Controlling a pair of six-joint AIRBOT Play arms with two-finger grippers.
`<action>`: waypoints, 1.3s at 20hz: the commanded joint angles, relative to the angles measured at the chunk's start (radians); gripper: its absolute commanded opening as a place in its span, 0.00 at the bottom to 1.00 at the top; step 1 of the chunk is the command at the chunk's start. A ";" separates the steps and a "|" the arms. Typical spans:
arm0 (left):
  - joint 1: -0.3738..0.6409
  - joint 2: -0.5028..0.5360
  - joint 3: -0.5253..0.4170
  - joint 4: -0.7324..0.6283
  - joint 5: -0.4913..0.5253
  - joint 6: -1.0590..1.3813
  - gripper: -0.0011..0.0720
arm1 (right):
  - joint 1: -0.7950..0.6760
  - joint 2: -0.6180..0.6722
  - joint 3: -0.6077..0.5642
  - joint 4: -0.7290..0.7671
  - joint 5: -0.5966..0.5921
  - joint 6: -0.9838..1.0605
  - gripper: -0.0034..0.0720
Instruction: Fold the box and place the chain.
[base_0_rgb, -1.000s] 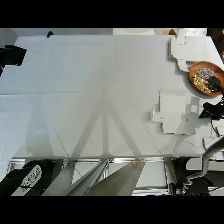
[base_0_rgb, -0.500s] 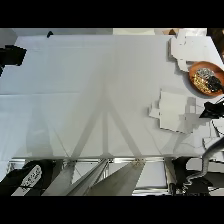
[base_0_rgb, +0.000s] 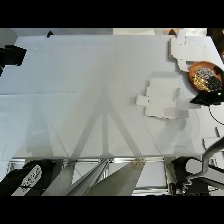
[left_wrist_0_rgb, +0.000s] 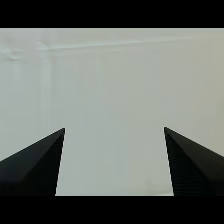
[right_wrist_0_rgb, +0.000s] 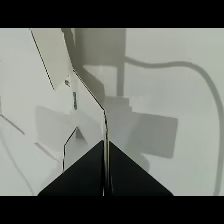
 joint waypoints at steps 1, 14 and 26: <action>0.000 0.001 0.001 0.000 0.000 0.000 0.97 | 0.177 0.066 -0.048 0.048 -0.085 -0.011 0.07; 0.000 0.001 0.001 0.000 0.000 0.000 0.97 | 0.716 0.139 -0.222 0.383 -0.607 -0.031 0.06; 0.000 0.001 0.001 0.000 0.000 0.000 0.97 | 0.937 0.253 -0.460 0.209 -1.041 0.170 0.07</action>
